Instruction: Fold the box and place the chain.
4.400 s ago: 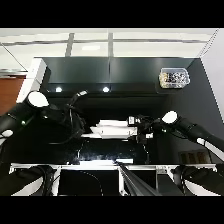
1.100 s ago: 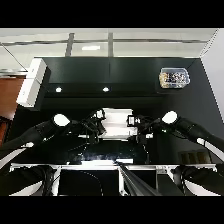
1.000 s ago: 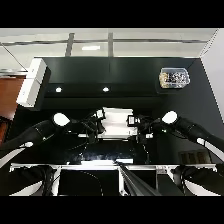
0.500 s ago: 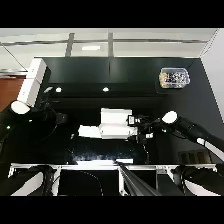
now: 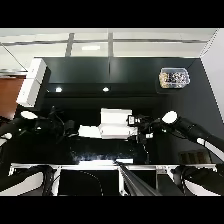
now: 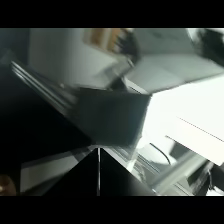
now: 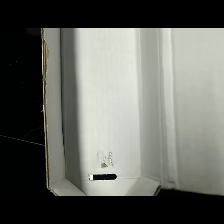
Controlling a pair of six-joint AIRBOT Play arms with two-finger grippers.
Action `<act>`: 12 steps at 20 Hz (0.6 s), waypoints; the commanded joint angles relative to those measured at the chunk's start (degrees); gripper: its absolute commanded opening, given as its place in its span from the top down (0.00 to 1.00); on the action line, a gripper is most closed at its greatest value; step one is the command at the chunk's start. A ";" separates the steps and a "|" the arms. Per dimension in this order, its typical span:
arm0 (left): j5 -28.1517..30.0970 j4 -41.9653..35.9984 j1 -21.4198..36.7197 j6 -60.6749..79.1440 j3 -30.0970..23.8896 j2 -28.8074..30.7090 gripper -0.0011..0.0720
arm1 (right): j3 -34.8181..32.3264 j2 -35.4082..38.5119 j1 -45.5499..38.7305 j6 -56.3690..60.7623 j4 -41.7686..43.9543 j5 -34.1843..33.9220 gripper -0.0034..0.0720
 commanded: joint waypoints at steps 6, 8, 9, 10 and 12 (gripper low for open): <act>-3.28 -4.35 -9.86 8.39 6.38 -4.72 0.95 | -0.02 -0.02 0.02 0.00 0.00 0.00 0.32; -5.73 -4.37 -9.66 8.22 8.87 -4.72 0.72 | -0.02 -0.02 0.02 0.00 0.00 0.00 0.32; -8.70 -4.35 -9.70 7.96 10.16 -4.72 0.37 | -0.02 -0.02 0.02 0.00 0.00 0.00 0.32; -12.04 -4.28 -9.73 7.93 11.67 -4.72 0.00 | -0.02 -0.02 0.02 0.00 0.00 0.00 0.32; -16.46 -4.35 -9.81 6.60 14.45 -4.63 0.01 | -0.02 -0.02 0.02 0.00 0.00 0.00 0.32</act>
